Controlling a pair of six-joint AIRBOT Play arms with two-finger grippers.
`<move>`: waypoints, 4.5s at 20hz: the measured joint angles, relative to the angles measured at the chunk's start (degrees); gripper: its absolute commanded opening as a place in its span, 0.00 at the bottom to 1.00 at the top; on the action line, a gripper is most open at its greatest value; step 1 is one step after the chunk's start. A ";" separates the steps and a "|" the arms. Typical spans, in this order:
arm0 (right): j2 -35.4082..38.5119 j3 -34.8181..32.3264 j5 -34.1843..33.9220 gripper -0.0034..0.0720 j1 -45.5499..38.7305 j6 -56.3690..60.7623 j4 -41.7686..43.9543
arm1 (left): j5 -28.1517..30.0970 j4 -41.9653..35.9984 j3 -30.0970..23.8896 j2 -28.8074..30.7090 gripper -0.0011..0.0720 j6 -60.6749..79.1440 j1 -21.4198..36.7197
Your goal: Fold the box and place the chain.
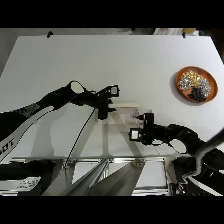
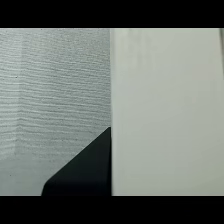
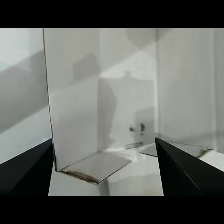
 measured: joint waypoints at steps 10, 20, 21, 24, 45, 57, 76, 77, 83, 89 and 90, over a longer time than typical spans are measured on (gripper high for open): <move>-0.20 4.28 3.89 0.96 -7.41 -2.14 4.55 | 0.00 -0.02 0.00 0.00 0.03 -0.02 0.00; -0.87 4.52 8.26 0.95 -14.88 -20.79 20.68 | 0.00 -0.02 0.00 0.00 0.03 0.00 0.00; -1.49 4.52 8.72 0.95 -15.58 -22.25 21.81 | 0.00 -0.02 0.00 0.00 0.03 -0.02 0.00; -4.04 5.01 10.67 0.95 -17.55 -26.23 25.20 | -0.02 -0.02 0.00 0.00 0.03 -0.02 0.00; -20.00 14.05 25.73 0.96 -28.76 -44.76 33.81 | 0.00 -0.02 0.00 0.00 0.03 -0.07 0.00; -27.28 17.70 30.49 0.95 -29.57 -51.65 38.95 | 0.02 -0.02 0.00 0.00 0.03 -0.02 0.00; -32.61 18.29 33.81 0.88 -29.24 -51.89 39.71 | -0.09 0.00 0.00 0.00 0.03 0.02 -0.02; -32.68 18.29 33.81 0.88 -29.22 -51.89 39.76 | -0.07 0.00 0.00 0.00 0.03 0.04 0.00; -32.81 18.29 33.57 0.57 -29.20 -51.87 39.89 | -0.09 0.00 0.00 0.00 0.03 0.04 -0.02; -32.81 18.29 33.68 0.57 -29.20 -51.84 39.76 | -0.04 0.00 0.00 -0.02 0.03 0.02 -0.02; -32.81 18.29 33.70 0.57 -29.20 -51.84 39.71 | -0.04 0.00 0.00 0.00 0.03 0.02 -0.02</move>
